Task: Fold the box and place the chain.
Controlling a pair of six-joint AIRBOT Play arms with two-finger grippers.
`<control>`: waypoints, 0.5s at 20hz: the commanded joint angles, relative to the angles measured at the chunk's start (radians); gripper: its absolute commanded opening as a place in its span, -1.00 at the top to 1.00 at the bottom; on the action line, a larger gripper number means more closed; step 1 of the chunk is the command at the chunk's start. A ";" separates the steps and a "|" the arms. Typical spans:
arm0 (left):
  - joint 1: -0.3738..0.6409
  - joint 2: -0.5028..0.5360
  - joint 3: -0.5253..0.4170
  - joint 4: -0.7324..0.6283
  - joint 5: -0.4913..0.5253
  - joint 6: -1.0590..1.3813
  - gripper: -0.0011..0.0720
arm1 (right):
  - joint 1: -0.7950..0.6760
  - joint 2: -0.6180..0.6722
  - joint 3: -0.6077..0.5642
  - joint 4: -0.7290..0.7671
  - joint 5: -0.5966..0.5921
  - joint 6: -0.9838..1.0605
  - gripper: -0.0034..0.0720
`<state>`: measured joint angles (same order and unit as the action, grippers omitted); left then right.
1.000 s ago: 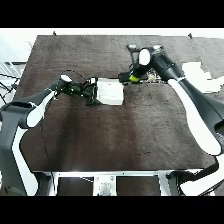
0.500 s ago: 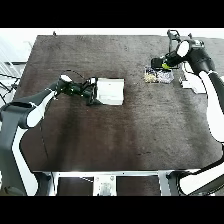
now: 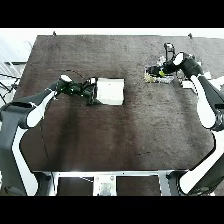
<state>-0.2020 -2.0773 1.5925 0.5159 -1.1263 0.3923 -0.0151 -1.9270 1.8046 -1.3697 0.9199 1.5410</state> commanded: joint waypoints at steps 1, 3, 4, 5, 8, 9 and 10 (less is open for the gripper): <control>0.000 0.000 0.000 0.000 -0.001 0.000 -0.49 | 0.002 -0.032 0.012 0.056 -0.020 -0.047 0.17; 0.000 0.000 0.000 0.000 -0.002 0.000 -0.49 | 0.001 -0.043 0.013 0.092 -0.023 -0.061 0.17; 0.000 0.000 0.000 0.000 -0.001 0.000 -0.50 | 0.002 -0.049 0.013 0.102 -0.022 -0.060 0.17; 0.000 0.000 0.000 0.000 -0.001 0.000 -0.50 | 0.002 -0.057 0.013 0.109 -0.021 -0.060 0.17; 0.000 0.000 0.000 0.000 0.000 0.000 -0.50 | 0.003 -0.072 0.013 0.109 -0.022 -0.061 0.20; 0.000 0.000 0.000 0.000 -0.002 0.000 -0.50 | 0.003 -0.074 0.013 0.103 -0.023 -0.061 0.44; 0.000 0.000 0.000 0.000 -0.002 0.000 -0.50 | 0.003 -0.074 0.013 0.097 -0.023 -0.061 0.73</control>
